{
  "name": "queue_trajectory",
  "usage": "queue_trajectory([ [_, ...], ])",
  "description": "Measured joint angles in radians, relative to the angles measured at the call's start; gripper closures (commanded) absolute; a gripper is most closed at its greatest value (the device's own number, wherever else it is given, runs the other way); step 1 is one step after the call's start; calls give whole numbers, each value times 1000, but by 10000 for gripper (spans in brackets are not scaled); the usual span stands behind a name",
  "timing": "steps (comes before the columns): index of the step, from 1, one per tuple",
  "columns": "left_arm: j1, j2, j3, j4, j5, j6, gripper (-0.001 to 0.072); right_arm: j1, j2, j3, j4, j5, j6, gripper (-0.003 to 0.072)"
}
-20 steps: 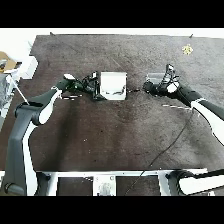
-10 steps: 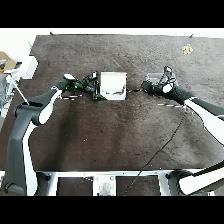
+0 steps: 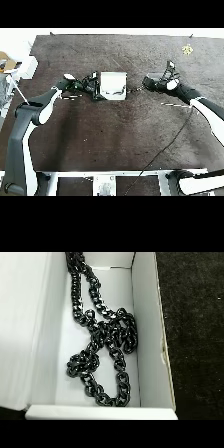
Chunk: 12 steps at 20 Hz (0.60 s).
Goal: Fold the box and place the chain.
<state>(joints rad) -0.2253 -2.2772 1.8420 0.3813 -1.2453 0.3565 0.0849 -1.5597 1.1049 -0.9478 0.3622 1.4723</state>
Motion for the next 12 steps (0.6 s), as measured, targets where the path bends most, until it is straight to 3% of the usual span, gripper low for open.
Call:
queue_trajectory([
  [5,0,0,0,0,0,0,365,72,179,24,-7,27,-51,686],
  [12,0,0,0,0,0,0,365,286,293,224,-52,-49,-155,686],
])
